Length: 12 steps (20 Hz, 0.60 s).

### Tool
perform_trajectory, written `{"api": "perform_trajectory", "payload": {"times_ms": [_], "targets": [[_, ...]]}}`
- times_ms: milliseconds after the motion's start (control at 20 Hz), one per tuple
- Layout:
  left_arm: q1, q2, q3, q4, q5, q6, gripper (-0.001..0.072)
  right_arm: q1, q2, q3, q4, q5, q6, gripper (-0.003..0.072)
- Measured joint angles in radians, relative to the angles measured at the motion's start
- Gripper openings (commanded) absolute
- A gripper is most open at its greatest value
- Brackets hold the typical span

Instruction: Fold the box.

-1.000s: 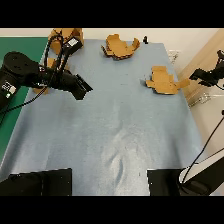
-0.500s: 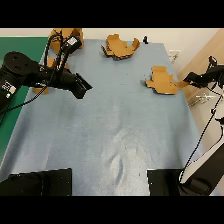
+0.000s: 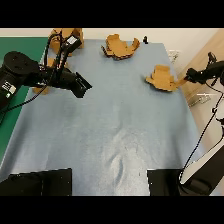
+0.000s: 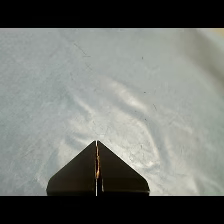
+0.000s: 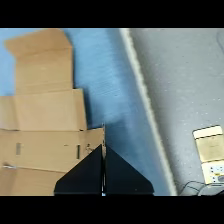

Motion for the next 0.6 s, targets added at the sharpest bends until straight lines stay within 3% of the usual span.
{"api": "perform_trajectory", "payload": {"times_ms": [200,350,450,600], "targets": [[0.045,0.001,0.019,0.0,0.008,-0.069,0.0018,0.092,0.194,-0.02,0.089,-0.116,0.026,0.0003],[0.136,0.009,0.025,-0.002,0.005,-0.115,0.0018,0.229,0.373,-0.082,0.159,-0.129,0.073,0.0002],[0.213,0.013,0.026,-0.006,-0.005,-0.13,0.0018,0.34,0.472,-0.154,0.177,-0.101,0.126,0.0002],[0.339,0.015,0.012,-0.048,-0.053,-0.126,0.0018,0.512,0.626,-0.359,0.189,0.056,0.171,0.0002]]}}
